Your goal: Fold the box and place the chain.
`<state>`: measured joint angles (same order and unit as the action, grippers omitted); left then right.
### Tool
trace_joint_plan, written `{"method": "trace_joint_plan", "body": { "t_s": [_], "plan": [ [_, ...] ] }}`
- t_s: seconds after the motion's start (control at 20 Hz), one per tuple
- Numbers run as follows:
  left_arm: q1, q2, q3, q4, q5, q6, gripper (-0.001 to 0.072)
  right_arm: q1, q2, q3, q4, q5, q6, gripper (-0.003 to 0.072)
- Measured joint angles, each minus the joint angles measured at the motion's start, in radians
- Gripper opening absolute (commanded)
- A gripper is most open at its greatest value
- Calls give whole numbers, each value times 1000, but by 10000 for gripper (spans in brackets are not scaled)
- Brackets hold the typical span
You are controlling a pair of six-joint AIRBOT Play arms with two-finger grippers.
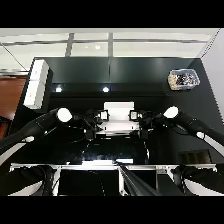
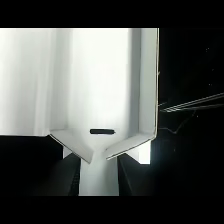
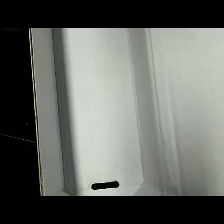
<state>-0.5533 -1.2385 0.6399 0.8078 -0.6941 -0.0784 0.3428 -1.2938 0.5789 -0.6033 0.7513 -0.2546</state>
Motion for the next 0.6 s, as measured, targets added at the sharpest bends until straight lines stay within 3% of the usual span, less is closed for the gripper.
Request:
{"method": "trace_joint_plan", "body": {
  "t_s": [0.5, 0.55, 0.6],
  "plan": [
    [-63, -27, 0, -123, 87, 12, 276, 0, 0, 0, -2, 0, 0, 161],
    [-73, -35, 0, -142, 98, 17, 265, 0, 0, 0, -2, 0, -1, 161],
    [-80, -42, 0, -155, 105, 19, 190, 0, 0, 1, -2, 0, -1, 161]
  ]
}}
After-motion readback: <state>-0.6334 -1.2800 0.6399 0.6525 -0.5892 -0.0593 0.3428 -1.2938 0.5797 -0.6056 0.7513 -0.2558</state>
